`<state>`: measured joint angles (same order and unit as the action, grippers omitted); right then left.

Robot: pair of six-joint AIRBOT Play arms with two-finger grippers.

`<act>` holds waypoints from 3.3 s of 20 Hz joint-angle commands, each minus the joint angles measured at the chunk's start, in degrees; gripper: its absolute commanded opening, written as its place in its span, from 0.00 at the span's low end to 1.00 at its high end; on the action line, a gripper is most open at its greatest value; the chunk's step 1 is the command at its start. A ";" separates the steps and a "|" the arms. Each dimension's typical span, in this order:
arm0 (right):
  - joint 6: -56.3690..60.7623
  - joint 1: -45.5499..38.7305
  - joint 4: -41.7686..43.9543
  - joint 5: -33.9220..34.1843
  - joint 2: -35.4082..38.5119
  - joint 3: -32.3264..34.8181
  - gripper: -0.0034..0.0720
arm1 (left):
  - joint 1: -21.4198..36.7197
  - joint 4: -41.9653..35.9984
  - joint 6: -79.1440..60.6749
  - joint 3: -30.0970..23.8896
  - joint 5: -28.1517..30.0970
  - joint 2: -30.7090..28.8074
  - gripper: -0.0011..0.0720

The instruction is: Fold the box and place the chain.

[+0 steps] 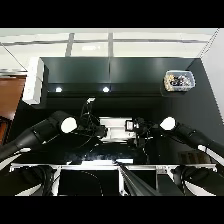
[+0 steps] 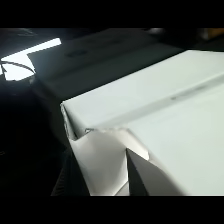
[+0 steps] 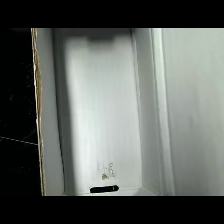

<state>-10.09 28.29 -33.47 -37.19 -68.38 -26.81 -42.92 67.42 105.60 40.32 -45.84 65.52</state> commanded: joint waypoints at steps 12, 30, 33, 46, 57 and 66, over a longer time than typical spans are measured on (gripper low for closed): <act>0.00 0.02 -0.02 -0.04 -0.04 -0.02 0.25 | -6.05 16.92 25.57 12.26 -12.55 10.97 0.56; 0.00 0.02 -0.02 -0.04 -0.04 -0.02 0.25 | -8.87 17.62 32.46 15.56 -14.38 15.82 0.04; 0.00 0.02 -0.02 -0.04 -0.04 -0.02 0.25 | -8.87 17.68 32.48 16.06 -14.43 15.82 0.37; 0.00 0.02 -0.02 -0.04 -0.04 -0.02 0.25 | -8.87 18.88 33.68 16.98 -14.05 16.79 0.05; 11.54 -0.15 -11.54 -4.22 5.95 -1.53 0.87 | -6.12 20.94 30.88 17.22 -14.99 15.80 0.04; 11.74 0.02 -13.07 -1.79 8.79 -1.68 0.87 | -6.12 22.53 29.11 17.16 -14.64 16.98 0.05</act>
<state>1.32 28.25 -46.02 -41.56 -59.81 -28.42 -49.01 89.69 135.33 57.49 -60.47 81.89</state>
